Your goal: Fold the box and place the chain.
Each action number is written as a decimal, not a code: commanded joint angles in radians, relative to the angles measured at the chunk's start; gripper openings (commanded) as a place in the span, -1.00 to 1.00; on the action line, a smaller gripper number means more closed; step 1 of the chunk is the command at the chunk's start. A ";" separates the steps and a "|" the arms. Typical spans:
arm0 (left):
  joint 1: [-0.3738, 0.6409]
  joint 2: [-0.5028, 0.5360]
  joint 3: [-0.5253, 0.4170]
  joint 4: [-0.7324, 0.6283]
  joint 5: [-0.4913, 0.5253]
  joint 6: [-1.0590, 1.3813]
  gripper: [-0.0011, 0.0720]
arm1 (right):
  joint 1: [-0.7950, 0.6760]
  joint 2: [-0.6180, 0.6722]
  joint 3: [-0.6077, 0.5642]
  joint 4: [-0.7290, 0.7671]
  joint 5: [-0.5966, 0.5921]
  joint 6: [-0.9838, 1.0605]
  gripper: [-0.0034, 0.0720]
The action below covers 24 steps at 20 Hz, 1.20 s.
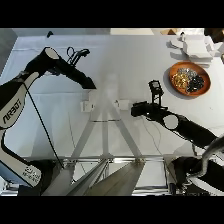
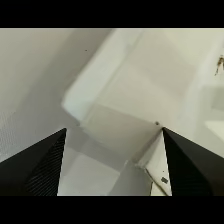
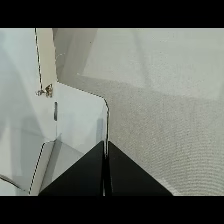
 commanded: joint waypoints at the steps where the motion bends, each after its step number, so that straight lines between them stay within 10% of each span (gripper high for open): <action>1: -0.002 -0.028 0.011 -0.032 -0.061 0.064 0.82 | 0.001 0.000 0.000 0.000 0.000 0.000 -0.89; 9: -0.002 -0.028 0.011 -0.073 -0.235 0.185 0.70 | 0.001 0.000 0.000 0.000 0.000 0.000 -0.89; 11: -0.011 -0.027 0.011 -0.076 -0.235 0.186 0.29 | 0.001 0.000 0.000 0.000 0.000 0.000 -0.89; 18: -0.068 -0.027 0.011 -0.090 -0.198 0.353 0.26 | 0.001 0.000 0.000 0.000 -0.001 0.000 -0.89; 23: -0.077 -0.027 0.011 -0.065 -0.203 0.383 -0.34 | 0.001 0.000 0.000 0.000 -0.001 0.000 -0.89; 24: -0.077 -0.027 0.011 -0.045 -0.214 0.383 -0.70 | 0.001 0.000 0.000 0.000 0.000 0.000 -0.89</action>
